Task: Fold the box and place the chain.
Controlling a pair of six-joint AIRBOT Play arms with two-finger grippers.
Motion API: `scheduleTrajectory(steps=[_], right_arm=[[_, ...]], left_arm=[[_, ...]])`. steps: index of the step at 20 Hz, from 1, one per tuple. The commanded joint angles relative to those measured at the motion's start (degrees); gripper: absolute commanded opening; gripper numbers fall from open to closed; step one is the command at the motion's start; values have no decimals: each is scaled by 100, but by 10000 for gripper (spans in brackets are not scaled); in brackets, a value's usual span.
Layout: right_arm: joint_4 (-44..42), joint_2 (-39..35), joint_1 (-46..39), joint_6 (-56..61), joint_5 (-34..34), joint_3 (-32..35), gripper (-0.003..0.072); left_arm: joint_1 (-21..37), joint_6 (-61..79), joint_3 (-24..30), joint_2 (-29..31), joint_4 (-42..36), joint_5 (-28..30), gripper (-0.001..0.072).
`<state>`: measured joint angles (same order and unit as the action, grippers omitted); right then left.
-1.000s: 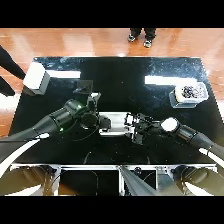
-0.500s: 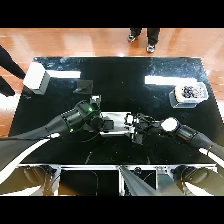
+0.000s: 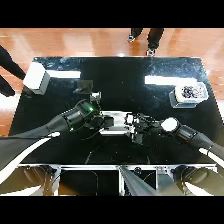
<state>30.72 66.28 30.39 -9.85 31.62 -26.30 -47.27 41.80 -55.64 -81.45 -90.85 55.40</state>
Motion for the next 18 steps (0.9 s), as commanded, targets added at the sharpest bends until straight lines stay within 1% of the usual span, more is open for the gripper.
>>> scheduleTrajectory(steps=[1, 2, 8, 9, 10, 11, 12, 13, 15, 18], right_arm=[[-2, 2, 0, -2, 7, 2, 553], [-2, 2, 0, -2, 7, 2, 553], [-2, 2, 0, -2, 7, 2, 553], [-2, 2, 0, -2, 4, 2, 553], [-2, 2, 0, -2, 7, 2, 553], [-4, 2, 0, -2, 7, 2, 553], [-4, 2, 0, -2, 7, 2, 552], [-4, 2, 0, -2, 7, 2, 553], [-4, 2, 0, -2, 7, 2, 553], [-4, 2, 0, 0, 7, 2, 552]], left_arm=[[13, 22, -7, -98, 13, -39, 442], [13, 28, -9, -125, -4, -37, 415], [15, 44, -28, -136, 17, -37, 408], [15, 46, -28, -140, 13, -37, 375], [15, 125, -33, -140, -20, -42, 278], [15, 227, -48, -140, -70, -39, 198], [15, 308, -76, -142, -114, -37, 147], [15, 319, -105, -142, -111, -35, 119], [15, 424, -151, -142, -118, -42, 21], [15, 433, -181, -146, -127, -20, 21]])
